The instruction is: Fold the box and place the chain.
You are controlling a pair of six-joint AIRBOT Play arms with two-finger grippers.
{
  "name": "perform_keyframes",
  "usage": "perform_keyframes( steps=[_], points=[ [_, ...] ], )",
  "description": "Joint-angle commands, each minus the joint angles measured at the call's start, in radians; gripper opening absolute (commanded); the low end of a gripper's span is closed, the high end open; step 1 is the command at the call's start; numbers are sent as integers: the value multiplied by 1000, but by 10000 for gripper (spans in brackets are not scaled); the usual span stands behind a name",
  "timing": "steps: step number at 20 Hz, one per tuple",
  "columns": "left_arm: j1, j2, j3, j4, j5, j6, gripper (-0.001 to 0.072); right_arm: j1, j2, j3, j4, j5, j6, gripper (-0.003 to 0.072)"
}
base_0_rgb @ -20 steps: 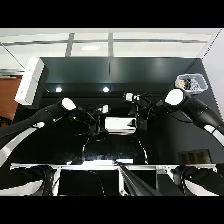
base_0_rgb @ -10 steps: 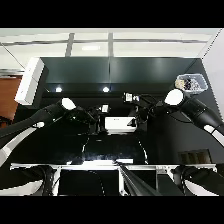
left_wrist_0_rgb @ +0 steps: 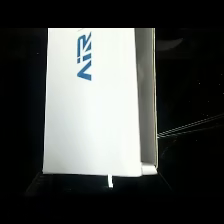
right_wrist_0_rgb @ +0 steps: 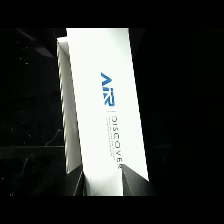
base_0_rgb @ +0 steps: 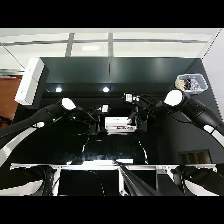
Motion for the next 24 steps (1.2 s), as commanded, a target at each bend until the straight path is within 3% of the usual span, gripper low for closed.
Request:
perform_keyframes(
  steps=[1, 4, 24],
  points=[
    [-1, -1, 0, 0, -1, -1, 353, 1, -1, 0, -1, 9, 3, 249],
    [-1, -1, 0, 0, -1, -1, 353, 1, 0, 0, -2, 17, 7, 318],
    [-1, -1, 0, 0, -1, -1, 353, 1, -1, 0, -4, 16, 32, 307]
  ],
)
